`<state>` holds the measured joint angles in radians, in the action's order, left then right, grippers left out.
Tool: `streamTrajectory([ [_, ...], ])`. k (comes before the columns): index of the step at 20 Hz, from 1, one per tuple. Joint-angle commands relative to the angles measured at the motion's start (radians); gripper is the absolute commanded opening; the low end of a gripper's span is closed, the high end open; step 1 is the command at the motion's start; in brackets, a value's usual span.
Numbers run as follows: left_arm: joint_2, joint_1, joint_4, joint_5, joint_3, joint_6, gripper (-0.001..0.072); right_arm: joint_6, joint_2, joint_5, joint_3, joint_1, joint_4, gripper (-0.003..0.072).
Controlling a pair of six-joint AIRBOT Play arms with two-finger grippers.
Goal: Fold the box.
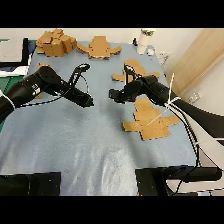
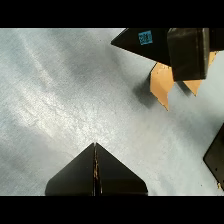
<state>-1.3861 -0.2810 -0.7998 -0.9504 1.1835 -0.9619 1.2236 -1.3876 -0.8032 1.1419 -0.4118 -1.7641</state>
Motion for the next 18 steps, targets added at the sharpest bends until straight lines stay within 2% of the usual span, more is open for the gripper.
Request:
streamTrajectory([
  [1,0.0,0.0,0.0,0.0,0.0,0.0,0.0013,0.0,0.0,0.0,0.001,0.0,0.0,0.0004],
  [15,0.0,0.0,0.001,0.002,0.0,0.0,0.0013,0.0,0.0,0.001,0.001,0.0,-0.003,0.0004],
  [18,0.0,0.0,0.071,0.002,0.0,0.0,0.0013,-0.101,-0.003,0.001,0.002,0.0,-0.044,0.0004],
])
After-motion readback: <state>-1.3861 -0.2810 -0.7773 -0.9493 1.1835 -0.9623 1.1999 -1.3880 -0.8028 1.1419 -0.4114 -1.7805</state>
